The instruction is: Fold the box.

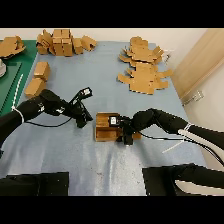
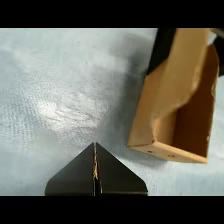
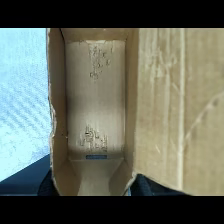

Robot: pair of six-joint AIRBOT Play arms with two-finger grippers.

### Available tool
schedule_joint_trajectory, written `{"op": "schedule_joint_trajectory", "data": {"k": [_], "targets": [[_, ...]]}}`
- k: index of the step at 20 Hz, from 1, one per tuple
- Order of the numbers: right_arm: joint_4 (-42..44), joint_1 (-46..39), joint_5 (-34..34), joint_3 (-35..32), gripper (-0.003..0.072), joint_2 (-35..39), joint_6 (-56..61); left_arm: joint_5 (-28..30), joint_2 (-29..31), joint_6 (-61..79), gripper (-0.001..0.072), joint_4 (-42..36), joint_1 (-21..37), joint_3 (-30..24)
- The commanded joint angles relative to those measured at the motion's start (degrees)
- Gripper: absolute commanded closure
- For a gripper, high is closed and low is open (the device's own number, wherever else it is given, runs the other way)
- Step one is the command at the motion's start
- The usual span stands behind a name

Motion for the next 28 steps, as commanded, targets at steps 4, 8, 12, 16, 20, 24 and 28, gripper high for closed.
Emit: {"op": "schedule_joint_trajectory", "data": {"k": [4, 8, 12, 16, 20, 24, 28], "targets": [[0.00, 0.00, 0.00, -0.02, 0.0244, -0.02, 0.00, 0.61, 5.20, 21.07, 0.0698, -1.31, -3.02, -10.60], [-0.04, 0.00, 0.00, -0.02, 0.0244, -0.02, 0.00, 1.01, 4.76, 20.87, 0.0006, -0.02, -6.29, -11.17], [-0.44, 0.00, 0.00, -0.02, 0.0244, -0.02, 0.00, 0.68, 4.79, 20.33, 0.0006, 1.66, -7.52, -11.17], [-0.44, 0.00, 0.00, -0.02, 0.0244, -0.04, 0.00, 4.61, 4.79, 18.91, 0.0005, 0.76, -9.79, -11.15], [-0.44, 0.00, 0.00, -0.02, 0.0244, -0.02, 0.00, 8.13, 4.79, 17.05, 0.0005, 0.81, -10.78, -11.13], [-0.42, 0.00, 0.00, -0.02, 0.0244, -0.02, 0.00, 9.05, 5.27, 14.27, 0.0006, 0.83, -10.43, -11.10], [-0.42, 0.00, 0.00, -0.02, 0.0244, -0.02, 0.00, 9.05, 5.75, 11.54, 0.0005, 1.05, -10.43, -11.06]]}}
